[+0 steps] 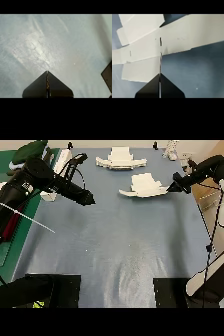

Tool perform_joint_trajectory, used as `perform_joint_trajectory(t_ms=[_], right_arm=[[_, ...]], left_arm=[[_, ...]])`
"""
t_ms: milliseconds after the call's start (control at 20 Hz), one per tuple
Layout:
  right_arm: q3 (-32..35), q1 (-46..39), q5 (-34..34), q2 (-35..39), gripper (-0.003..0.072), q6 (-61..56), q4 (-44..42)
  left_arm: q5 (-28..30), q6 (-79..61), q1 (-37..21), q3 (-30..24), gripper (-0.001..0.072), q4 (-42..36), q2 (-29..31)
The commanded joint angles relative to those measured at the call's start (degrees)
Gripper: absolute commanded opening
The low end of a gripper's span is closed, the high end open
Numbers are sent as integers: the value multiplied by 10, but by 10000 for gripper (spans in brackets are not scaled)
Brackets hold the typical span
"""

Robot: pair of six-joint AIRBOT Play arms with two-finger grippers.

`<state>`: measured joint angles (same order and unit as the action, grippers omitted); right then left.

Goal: Fold the box.

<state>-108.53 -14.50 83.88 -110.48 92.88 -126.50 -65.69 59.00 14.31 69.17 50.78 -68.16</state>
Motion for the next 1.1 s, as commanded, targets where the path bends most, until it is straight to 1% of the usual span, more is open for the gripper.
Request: perform_joint_trajectory(t_ms=[0,100,200,350,450,550,650,750,850,900,950,1000,1050], right_arm=[[132,38,-29,113,-1,2,6],[265,66,-89,211,0,-1,6],[407,98,-148,314,0,-23,4],[593,159,-219,452,0,-67,2],[696,209,-265,534,0,-114,2],[775,262,-323,601,0,-167,3],[824,306,-359,635,0,-207,7],[843,333,-365,634,0,-216,10],[843,343,-370,626,11,-218,15],[841,342,-369,626,195,-217,21],[832,339,-362,626,457,-217,42],[812,323,-334,626,488,-218,75],[788,296,-296,626,488,-220,110]], left_arm=[[-39,24,-4,0,13,0,0],[-70,37,-13,-5,12,-2,3],[-78,38,-30,-37,12,-17,23],[-78,37,-59,-122,12,-46,75],[-77,34,-77,-188,12,-50,120],[-56,34,-92,-250,12,-50,162],[-16,34,-98,-296,13,-50,196],[-3,34,-97,-313,13,-49,206],[0,34,-97,-314,14,-49,206],[6,33,-97,-314,15,-49,206],[11,33,-97,-314,16,-49,206],[17,29,-97,-314,184,-50,206],[23,31,-97,-314,589,-50,206]])
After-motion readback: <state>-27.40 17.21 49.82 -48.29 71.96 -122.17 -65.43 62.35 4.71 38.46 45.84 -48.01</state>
